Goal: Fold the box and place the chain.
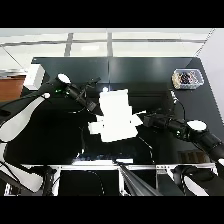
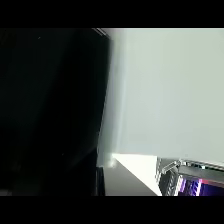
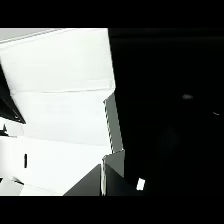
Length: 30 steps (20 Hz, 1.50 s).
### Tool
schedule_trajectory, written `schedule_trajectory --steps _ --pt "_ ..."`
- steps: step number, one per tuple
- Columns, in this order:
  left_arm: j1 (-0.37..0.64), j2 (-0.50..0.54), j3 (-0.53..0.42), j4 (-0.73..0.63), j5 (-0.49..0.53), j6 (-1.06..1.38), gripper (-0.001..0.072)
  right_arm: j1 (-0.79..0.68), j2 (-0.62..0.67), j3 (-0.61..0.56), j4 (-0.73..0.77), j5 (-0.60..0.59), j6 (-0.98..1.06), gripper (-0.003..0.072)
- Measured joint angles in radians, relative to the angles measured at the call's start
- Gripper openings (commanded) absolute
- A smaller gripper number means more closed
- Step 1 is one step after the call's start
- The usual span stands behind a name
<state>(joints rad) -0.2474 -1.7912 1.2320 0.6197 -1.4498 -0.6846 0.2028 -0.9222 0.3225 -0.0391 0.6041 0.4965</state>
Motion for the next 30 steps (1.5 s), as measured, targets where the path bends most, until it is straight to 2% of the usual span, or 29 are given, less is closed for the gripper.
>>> schedule_trajectory --steps 1,2,5,7,9,12,15,17,20,26,30 --pt "0.002 0.000 0.000 0.001 0.002 0.000 0.0029 0.000 0.000 0.000 -0.003 0.008 -0.003 0.0519" --pt "0.003 0.000 0.000 0.002 0.002 0.000 0.0027 0.000 0.000 0.004 -0.013 0.022 -0.007 0.0707" --pt "0.003 0.016 0.000 0.031 0.002 0.000 0.0024 -0.016 0.000 0.047 -0.131 0.101 0.013 0.0707" --pt "-0.005 0.055 -0.010 0.070 0.007 0.000 0.0024 -0.049 0.000 0.117 -0.304 0.182 0.071 0.0706" --pt "-0.021 0.132 -0.060 0.092 0.042 0.021 0.0024 -0.084 0.000 0.197 -0.474 0.275 0.111 0.0706" --pt "-0.057 0.315 -0.228 0.105 0.228 0.110 0.0030 -0.127 0.000 0.304 -0.708 0.409 0.143 0.0706" --pt "-0.075 0.468 -0.372 0.037 0.430 0.321 0.0030 -0.146 0.000 0.358 -0.851 0.451 0.157 0.0705" --pt "-0.090 0.510 -0.412 0.037 0.462 0.471 0.0030 -0.151 0.000 0.374 -0.897 0.445 0.160 0.0705" --pt "-0.132 0.518 -0.440 0.058 0.521 0.615 0.0031 -0.155 0.000 0.384 -0.933 0.431 0.163 0.0705" --pt "-0.206 0.429 -0.434 0.077 0.632 0.800 0.0031 -0.156 0.000 0.381 -0.947 0.450 0.026 0.0705" --pt "-0.219 0.378 -0.425 0.079 0.667 0.839 0.0031 -0.153 -0.015 0.335 -0.847 0.453 -0.114 0.0705"
